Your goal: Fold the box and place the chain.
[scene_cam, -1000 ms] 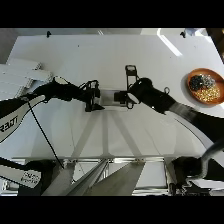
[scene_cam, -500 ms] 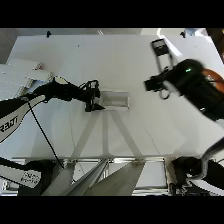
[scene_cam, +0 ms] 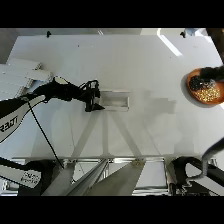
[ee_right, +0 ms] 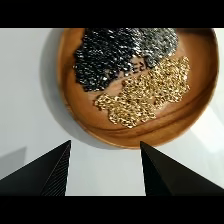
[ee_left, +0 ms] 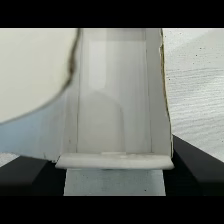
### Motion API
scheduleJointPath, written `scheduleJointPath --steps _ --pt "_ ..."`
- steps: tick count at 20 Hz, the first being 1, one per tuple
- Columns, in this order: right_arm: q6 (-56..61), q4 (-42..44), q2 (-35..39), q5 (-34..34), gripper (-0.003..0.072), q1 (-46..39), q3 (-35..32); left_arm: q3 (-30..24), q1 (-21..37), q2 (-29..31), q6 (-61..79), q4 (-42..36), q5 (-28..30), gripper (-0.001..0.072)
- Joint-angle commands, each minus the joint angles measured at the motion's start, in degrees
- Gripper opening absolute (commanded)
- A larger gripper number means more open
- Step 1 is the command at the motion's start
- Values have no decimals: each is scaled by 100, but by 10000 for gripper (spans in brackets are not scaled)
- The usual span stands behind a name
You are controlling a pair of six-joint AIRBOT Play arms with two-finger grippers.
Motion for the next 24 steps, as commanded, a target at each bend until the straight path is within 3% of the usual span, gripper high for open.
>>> scheduleJointPath --steps 1,4,10,13,14,15,16,17,20,24 --pt "-986 1130 -592 -234 477 -1480 -4 2 0 4 2 -2 0 374" --pt "-1165 1213 -1279 -573 477 -1836 -2 2 0 4 2 0 0 374" --pt "-542 933 -2168 -2039 474 -1867 -2 2 0 4 2 -2 0 374" --pt "-487 1008 -2575 -2068 469 -1867 -2 2 0 4 2 -2 0 374" --pt "-487 1010 -2680 -1982 428 -1867 -2 2 0 4 2 0 -2 374" --pt "-487 1014 -2745 -1912 316 -1867 -2 2 0 4 2 0 0 374" --pt "-487 1019 -2750 -1860 136 -1867 0 2 0 4 2 0 0 374" --pt "-487 1038 -2712 -1808 8 -1867 0 2 0 4 2 0 0 374" --pt "-671 1143 -2334 -1569 9 -1860 0 2 0 4 2 0 0 374" --pt "-1379 1355 -1169 -1043 9 -1860 0 2 0 4 2 -2 2 374"
